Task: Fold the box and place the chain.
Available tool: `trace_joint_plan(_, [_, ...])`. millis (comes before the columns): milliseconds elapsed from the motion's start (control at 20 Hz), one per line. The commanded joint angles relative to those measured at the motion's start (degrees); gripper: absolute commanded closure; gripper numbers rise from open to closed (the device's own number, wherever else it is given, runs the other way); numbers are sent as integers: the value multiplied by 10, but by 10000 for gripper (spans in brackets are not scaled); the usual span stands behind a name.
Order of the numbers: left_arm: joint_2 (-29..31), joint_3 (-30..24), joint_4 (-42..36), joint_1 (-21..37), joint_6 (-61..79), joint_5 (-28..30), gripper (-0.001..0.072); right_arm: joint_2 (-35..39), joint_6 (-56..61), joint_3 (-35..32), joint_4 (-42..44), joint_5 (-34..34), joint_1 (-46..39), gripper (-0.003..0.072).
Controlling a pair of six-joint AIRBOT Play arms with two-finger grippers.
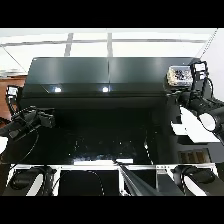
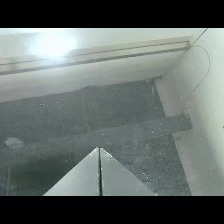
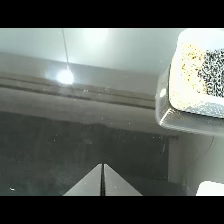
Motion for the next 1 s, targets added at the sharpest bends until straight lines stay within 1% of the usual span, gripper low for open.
trace_joint_plan(0, [0, 0, 0, 0, 0, 0, 680, 0, 0, 0, 0, 0, 0, 671])
trace_joint_plan(650, [0, 0, 0, 0, 0, 6, 680, 0, 2, 0, 6, -1, 1, 671])
trace_joint_plan(750, [-2, -5, -11, -1, 0, 58, 680, 0, 2, 0, 73, -16, 2, 671])
trace_joint_plan(800, [-7, -9, -28, -1, 0, 87, 680, -1, 2, 0, 101, -43, 2, 671])
trace_joint_plan(850, [-14, -13, -49, -1, 0, 103, 679, -7, 2, 0, 103, -90, 2, 669])
trace_joint_plan(900, [-25, -14, -62, -1, 0, 108, 675, -14, 2, 0, 90, -122, -1, 570])
trace_joint_plan(950, [-41, -16, -73, -2, 0, 110, 484, -24, 2, 0, 76, -155, -7, 67])
